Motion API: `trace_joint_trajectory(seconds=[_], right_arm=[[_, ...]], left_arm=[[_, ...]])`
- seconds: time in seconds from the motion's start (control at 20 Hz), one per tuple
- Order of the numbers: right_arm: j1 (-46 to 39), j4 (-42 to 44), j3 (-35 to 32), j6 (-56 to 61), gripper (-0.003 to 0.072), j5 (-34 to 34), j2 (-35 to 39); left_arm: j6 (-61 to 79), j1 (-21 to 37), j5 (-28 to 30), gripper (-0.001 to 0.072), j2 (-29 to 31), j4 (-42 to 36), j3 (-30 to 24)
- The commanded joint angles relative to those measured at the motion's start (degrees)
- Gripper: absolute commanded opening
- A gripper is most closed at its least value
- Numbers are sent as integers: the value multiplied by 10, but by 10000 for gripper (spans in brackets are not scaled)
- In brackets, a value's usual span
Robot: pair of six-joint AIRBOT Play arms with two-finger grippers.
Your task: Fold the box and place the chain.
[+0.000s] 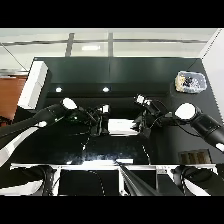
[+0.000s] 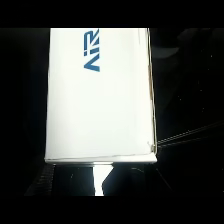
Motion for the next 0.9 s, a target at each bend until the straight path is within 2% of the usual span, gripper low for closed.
trace_joint_trajectory(seconds=[0.0, 0.5, 0.65, 0.75, 0.85], right_arm=[[0, -13, 0, 6, 326, 7, 0], [0, -21, 0, 7, 326, 5, -28], [-1, -17, 7, 14, 326, 12, -12], [-18, -16, 23, 53, 327, 34, 14], [-60, -15, 30, 150, 326, 71, 46]], left_arm=[[-1, 0, 0, 403, 0, 0, 0], [-1, 0, 0, 403, 0, 0, 0], [-1, 0, 0, 403, 0, 0, 0], [-1, 0, 1, 403, 0, 0, 0], [-1, 0, 1, 403, 0, 0, 0]])
